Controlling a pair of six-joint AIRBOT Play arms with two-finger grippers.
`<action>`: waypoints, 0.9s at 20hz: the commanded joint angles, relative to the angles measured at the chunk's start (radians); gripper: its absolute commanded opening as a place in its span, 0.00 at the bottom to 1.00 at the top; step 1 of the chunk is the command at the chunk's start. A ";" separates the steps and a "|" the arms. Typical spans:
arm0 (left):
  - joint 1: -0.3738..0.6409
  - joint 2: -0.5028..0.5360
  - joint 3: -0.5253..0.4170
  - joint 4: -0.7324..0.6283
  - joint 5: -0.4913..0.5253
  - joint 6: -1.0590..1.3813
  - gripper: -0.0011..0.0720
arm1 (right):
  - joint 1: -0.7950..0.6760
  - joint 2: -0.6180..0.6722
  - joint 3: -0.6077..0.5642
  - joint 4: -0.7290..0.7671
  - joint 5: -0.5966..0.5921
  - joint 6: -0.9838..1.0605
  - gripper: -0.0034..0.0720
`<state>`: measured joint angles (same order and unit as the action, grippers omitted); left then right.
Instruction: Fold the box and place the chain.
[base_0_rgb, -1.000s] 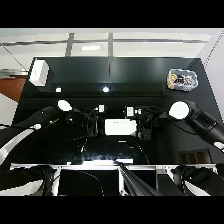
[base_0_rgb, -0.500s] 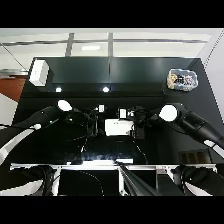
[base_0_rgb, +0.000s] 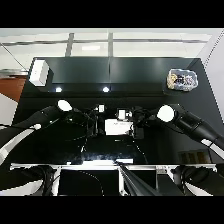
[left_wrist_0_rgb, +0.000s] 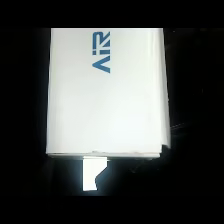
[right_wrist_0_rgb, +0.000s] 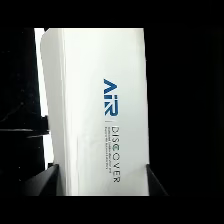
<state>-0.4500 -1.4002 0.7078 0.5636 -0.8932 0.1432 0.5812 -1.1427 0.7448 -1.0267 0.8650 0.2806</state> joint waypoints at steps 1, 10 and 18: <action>0.000 -0.001 0.000 0.000 0.000 0.000 0.57 | 0.000 -0.001 -0.001 -0.002 0.029 0.015 0.58; 0.000 -0.001 0.000 0.000 0.000 0.000 0.57 | 0.000 0.000 0.014 0.005 0.060 0.031 0.22; 0.000 -0.001 0.000 0.000 0.000 0.000 0.57 | 0.000 0.002 0.039 0.005 0.065 0.064 0.22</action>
